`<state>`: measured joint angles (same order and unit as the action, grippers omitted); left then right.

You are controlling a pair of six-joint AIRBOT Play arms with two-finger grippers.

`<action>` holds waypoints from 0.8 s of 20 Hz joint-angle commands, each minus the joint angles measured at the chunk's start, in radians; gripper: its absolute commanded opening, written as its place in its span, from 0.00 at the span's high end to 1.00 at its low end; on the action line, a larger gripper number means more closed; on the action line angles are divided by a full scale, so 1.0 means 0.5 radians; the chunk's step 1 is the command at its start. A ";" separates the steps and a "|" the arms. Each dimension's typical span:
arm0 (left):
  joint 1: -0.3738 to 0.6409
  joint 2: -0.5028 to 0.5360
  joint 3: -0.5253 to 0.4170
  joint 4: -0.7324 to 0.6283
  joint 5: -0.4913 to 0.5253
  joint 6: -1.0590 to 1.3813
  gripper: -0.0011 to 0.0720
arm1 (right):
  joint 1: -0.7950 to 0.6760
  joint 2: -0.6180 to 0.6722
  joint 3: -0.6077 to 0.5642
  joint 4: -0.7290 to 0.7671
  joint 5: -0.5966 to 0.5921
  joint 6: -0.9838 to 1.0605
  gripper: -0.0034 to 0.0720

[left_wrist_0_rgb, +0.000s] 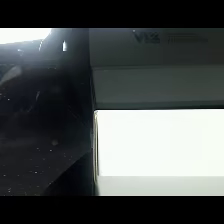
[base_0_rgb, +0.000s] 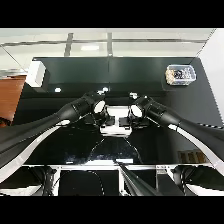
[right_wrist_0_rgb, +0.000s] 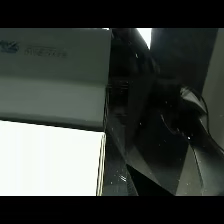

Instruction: Fold the box and place the chain.

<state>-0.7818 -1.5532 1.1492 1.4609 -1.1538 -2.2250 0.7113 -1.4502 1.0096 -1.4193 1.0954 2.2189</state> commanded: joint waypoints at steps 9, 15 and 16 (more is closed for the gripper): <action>0.002 -0.001 0.002 -0.008 0.002 -0.006 0.95 | 0.002 -0.066 0.002 0.038 -0.031 -0.003 0.89; 0.002 -0.001 0.002 -0.008 0.001 -0.006 0.95 | 0.002 -0.054 0.004 0.021 -0.005 -0.024 0.92; 0.002 -0.001 0.002 -0.008 0.001 -0.006 0.95 | 0.001 -0.044 0.004 0.017 -0.005 -0.024 0.67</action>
